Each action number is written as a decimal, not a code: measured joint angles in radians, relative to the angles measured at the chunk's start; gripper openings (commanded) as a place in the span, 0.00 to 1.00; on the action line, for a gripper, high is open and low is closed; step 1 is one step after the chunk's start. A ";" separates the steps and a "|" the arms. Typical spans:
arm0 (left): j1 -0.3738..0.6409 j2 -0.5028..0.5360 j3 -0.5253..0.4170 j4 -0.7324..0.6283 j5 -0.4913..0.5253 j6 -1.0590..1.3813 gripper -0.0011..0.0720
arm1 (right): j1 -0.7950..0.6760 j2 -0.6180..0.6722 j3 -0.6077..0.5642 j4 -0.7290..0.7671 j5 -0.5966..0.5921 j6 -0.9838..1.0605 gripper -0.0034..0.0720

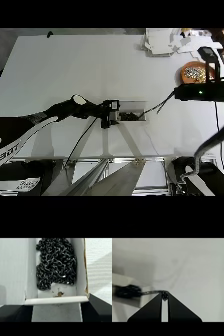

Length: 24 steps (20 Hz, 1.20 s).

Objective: Fold the box and place the chain.

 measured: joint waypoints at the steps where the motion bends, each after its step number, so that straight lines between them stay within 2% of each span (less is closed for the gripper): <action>1: 0.000 0.000 0.000 0.000 0.000 0.000 0.11 | 0.000 0.031 0.000 0.048 0.008 -0.022 0.07; 7: 0.000 0.000 0.000 0.000 0.000 0.000 0.11 | 0.040 0.118 -0.016 0.286 0.030 -0.151 0.07; 12: 0.000 0.000 0.000 0.000 0.000 0.000 0.11 | 0.205 0.118 -0.093 0.337 -0.095 -0.248 0.07; 18: 0.000 0.000 0.000 0.000 0.000 0.000 0.11 | 0.406 -0.019 -0.142 0.320 -0.281 -0.309 0.07; 24: 0.000 0.000 0.000 0.000 0.000 0.000 0.11 | 0.468 -0.177 -0.150 0.296 -0.359 -0.318 0.07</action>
